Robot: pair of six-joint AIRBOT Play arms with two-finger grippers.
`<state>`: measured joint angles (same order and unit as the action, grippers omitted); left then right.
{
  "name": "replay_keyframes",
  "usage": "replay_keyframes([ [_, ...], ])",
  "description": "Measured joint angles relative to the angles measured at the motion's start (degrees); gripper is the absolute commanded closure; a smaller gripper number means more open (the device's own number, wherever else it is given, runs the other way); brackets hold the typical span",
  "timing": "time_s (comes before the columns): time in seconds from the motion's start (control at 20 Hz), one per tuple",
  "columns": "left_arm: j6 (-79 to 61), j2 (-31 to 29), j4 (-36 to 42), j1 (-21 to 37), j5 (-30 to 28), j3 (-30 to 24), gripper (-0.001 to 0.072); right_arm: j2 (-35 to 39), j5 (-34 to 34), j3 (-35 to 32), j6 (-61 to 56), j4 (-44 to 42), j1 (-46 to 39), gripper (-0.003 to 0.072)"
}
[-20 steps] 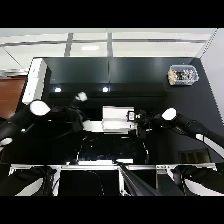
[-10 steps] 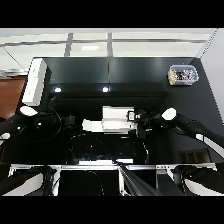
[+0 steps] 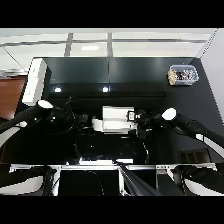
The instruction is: Fold the box and place the chain.
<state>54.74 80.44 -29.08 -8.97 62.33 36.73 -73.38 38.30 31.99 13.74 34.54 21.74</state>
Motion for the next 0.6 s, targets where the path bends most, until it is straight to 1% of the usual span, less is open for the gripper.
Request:
replay_keyframes([
  [0.2,-1.1,0.5,0.8,-0.9,3.3,3.7,0.0161,0.0,0.0,0.0,0.0,0.0,0.0,0.061],
  [0.3,-1.3,0.6,1.0,-2.5,4.3,4.9,0.017,0.0,0.0,0.0,0.0,0.0,0.0,0.061],
  [0.4,-0.6,0.6,0.7,-4.8,3.6,6.1,0.0269,0.0,0.0,0.0,0.0,0.0,0.0,0.061],
  [0.55,3.4,0.6,-3.0,-9.0,1.3,8.9,0.0269,0.0,0.0,0.0,0.0,0.0,0.0,0.061],
  [0.6,5.5,0.6,-4.7,-10.3,0.9,10.0,0.0302,0.0,0.0,0.0,0.0,0.0,0.0,0.0609],
])
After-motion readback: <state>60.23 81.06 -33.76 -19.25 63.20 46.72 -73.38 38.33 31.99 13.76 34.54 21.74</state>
